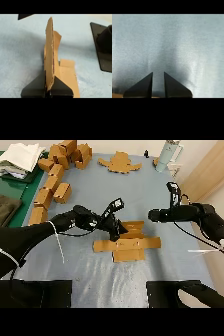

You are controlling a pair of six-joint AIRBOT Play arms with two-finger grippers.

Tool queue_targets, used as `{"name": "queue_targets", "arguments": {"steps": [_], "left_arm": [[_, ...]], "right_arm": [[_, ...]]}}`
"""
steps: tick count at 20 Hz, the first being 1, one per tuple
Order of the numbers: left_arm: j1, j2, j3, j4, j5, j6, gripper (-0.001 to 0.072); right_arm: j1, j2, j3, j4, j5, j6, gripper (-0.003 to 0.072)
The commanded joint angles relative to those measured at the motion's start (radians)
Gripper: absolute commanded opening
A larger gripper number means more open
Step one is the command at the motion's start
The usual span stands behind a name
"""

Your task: Fold the box.

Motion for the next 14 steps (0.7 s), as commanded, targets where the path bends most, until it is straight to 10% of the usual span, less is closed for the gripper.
{"name": "queue_targets", "arguments": {"steps": [1, 14], "left_arm": [[-0.018, 0.002, -0.013, 0.008, 0.021, 0.038, 0.0010], [-0.019, 0.004, -0.083, 0.069, 0.048, 0.006, 0.0010]], "right_arm": [[0.000, -0.022, 0.003, 0.054, 0.001, 0.000, 0.0218], [0.027, -0.027, 0.003, 0.059, 0.002, -0.008, 0.0218]]}}
